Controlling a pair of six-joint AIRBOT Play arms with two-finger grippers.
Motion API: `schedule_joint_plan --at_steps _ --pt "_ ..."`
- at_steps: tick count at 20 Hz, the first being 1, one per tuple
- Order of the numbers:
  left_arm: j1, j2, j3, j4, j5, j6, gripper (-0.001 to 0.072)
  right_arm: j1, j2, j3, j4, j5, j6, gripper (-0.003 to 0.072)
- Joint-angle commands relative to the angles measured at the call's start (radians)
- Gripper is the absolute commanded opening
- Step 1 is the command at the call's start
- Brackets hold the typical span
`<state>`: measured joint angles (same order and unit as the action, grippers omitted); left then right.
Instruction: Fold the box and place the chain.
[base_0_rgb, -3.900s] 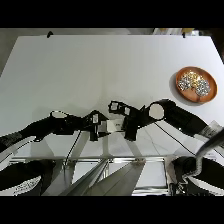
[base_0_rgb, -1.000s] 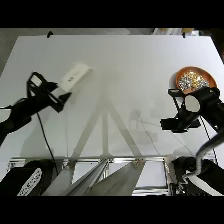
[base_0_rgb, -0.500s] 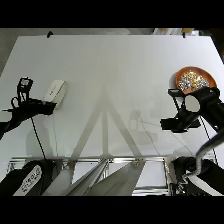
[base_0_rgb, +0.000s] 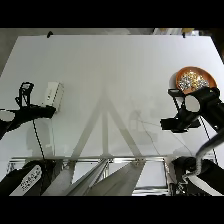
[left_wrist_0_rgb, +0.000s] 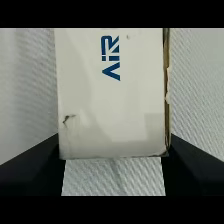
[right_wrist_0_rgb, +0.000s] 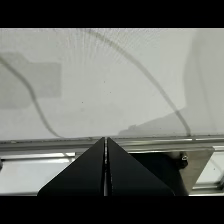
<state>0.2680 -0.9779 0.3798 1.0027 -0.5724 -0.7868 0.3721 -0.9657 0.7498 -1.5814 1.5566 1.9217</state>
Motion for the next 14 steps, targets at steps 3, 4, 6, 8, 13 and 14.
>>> schedule_joint_plan --at_steps 3,4,6,8,13,14 --pt "-0.014 0.027 0.0 0.014 -0.072 -0.006 0.0702 0.0 0.001 0.0 0.0 0.0 0.0 0.0017" --pt "-0.026 0.056 0.0 0.037 -0.082 -0.007 0.0695 0.0 0.0 0.0 0.0 0.0 0.0 0.0017" --pt "-0.047 0.12 0.0 0.087 -0.099 -0.016 0.0695 0.0 0.0 0.0 0.0 0.0 0.0 0.0017" --pt "-0.053 0.184 0.0 0.119 -0.104 -0.083 0.0694 0.0 0.001 0.0 0.0 0.0 0.0 0.0017" --pt "-0.053 0.299 0.0 0.222 -0.172 -0.244 0.0695 0.0 0.001 0.0 0.0 0.0 0.0 0.0017" --pt "-0.053 0.305 0.0 0.227 -0.182 -0.259 0.0696 0.0 0.0 0.0 0.0 0.0 0.0 0.0017"
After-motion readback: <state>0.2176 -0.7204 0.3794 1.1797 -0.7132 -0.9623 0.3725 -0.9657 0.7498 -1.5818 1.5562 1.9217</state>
